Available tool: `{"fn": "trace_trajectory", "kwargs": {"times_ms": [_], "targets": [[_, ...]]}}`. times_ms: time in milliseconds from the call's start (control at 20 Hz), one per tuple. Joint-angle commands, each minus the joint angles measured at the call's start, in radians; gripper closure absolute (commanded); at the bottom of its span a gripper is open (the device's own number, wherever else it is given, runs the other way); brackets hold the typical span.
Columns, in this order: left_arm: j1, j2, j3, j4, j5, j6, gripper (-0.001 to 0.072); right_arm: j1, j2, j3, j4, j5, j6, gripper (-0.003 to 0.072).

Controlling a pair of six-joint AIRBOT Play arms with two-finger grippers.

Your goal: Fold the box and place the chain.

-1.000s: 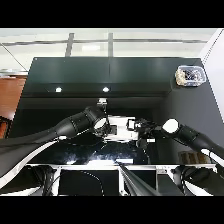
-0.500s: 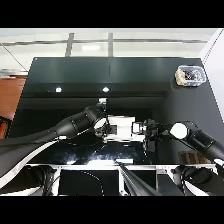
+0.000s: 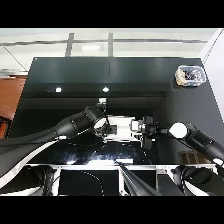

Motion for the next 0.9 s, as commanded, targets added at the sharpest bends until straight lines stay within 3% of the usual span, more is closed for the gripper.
{"fn": "trace_trajectory", "kwargs": {"times_ms": [0,550,650,700,750,800,850], "targets": [[0.000,-0.001,0.001,0.000,0.002,0.000,0.0683,0.010,-0.011,0.001,0.075,0.000,-0.010,0.0387],[0.000,-0.001,0.001,0.000,0.002,0.000,0.0683,0.012,-0.105,0.001,0.294,-0.048,-0.042,0.0388],[0.000,-0.001,0.001,0.000,0.002,0.000,0.0683,0.012,-0.105,0.001,0.285,-0.045,-0.048,0.0524],[0.000,-0.001,0.001,0.000,0.002,0.000,0.0683,0.012,-0.105,0.001,0.285,-0.045,-0.048,0.0516],[0.000,-0.001,0.001,0.000,0.003,0.000,0.0682,0.012,-0.105,0.001,0.286,-0.046,-0.048,0.0349],[0.000,-0.001,0.001,0.000,0.003,0.000,0.0683,0.012,-0.105,0.001,0.286,-0.046,-0.048,0.0234],[0.000,-0.001,0.001,0.000,0.003,0.000,0.0683,0.012,-0.105,0.001,0.285,-0.045,-0.048,0.0363]]}}
